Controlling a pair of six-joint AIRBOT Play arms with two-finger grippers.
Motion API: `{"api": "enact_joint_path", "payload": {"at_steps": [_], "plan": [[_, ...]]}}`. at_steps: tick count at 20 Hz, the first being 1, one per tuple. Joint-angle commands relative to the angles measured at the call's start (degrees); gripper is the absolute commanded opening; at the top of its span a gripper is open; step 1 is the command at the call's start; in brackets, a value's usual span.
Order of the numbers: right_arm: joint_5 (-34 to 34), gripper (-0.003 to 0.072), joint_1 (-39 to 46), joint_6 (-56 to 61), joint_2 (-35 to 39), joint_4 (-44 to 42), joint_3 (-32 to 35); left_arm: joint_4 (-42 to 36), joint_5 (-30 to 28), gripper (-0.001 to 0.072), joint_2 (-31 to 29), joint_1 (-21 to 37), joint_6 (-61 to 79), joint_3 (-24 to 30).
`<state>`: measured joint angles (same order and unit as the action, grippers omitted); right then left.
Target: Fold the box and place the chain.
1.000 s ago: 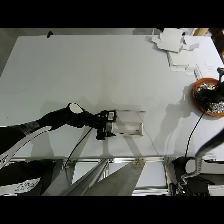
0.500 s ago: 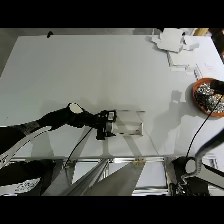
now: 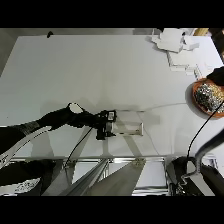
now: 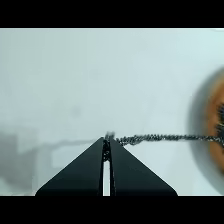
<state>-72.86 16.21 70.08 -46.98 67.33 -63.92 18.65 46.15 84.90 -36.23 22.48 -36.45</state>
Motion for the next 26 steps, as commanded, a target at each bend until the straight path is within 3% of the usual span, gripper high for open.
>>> {"api": "enact_joint_path", "payload": {"at_steps": [1, 7, 11, 15, 19, 26], "plan": [[-5.38, 0.0020, -11.28, -1.53, 6.21, -3.37, 0.00, 0.02, -0.02, 0.0211, -0.04, 0.07, 0.00, -0.07], [-5.25, 0.0020, -35.69, -1.36, 6.95, -4.17, 0.00, 0.02, 0.00, 0.0211, -0.04, 0.07, 0.00, -0.07], [-2.71, 0.0020, -44.74, 0.63, 6.10, -2.38, 0.02, 0.02, -0.02, 0.0211, -0.04, 0.07, 0.00, -0.07], [-1.27, 0.0020, -47.47, 0.63, 6.01, -1.44, 2.25, 0.02, 0.00, 0.0211, -0.04, 0.07, 0.00, -0.07], [1.75, 0.0020, -47.93, 0.50, 6.01, -3.65, 11.85, 0.02, -0.04, 0.0211, -0.04, 0.07, 0.00, -0.07], [23.39, 0.0020, -47.93, -0.74, 4.42, -4.92, 29.55, 0.02, -0.02, 0.0211, -0.04, 0.07, 0.00, -0.07]]}}
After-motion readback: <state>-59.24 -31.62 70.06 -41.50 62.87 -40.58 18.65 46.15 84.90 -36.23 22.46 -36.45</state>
